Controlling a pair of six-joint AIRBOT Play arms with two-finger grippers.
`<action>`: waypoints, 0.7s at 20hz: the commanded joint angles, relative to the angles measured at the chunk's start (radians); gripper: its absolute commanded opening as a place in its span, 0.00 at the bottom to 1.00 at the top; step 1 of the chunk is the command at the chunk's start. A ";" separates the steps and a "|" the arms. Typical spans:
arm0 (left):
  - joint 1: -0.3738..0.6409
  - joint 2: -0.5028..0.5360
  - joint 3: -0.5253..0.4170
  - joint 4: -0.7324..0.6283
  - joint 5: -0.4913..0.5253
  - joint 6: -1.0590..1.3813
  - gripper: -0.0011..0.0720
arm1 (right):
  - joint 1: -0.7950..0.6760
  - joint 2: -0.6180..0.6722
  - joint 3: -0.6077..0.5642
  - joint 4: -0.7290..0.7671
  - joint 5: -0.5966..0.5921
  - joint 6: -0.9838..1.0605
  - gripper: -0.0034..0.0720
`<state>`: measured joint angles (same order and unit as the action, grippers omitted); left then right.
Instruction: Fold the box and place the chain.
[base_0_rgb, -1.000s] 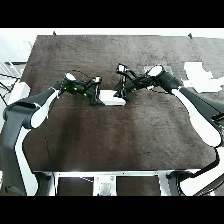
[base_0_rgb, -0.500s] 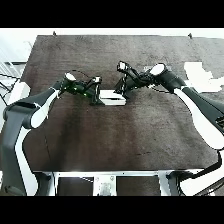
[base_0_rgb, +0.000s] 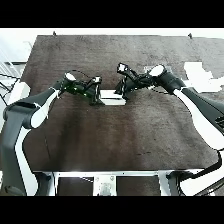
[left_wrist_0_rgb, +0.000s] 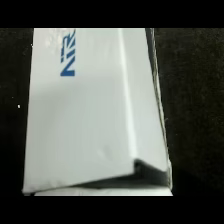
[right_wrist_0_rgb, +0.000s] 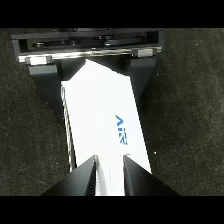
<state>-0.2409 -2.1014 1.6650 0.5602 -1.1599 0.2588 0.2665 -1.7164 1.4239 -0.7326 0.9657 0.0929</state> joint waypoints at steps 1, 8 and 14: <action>0.001 0.000 0.000 0.001 -0.001 0.000 0.87 | 0.000 0.001 0.000 -0.002 -0.014 0.000 0.30; 0.000 0.000 0.000 0.001 0.000 0.000 0.87 | 0.023 0.001 -0.010 -0.005 -0.016 0.000 0.30; 0.001 0.000 0.000 0.001 0.000 0.000 0.87 | 0.032 0.001 -0.065 -0.012 -0.015 0.000 0.30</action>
<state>-0.2405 -2.1014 1.6650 0.5613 -1.1625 0.2600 0.2928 -1.7161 1.3808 -0.7410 0.9440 0.0925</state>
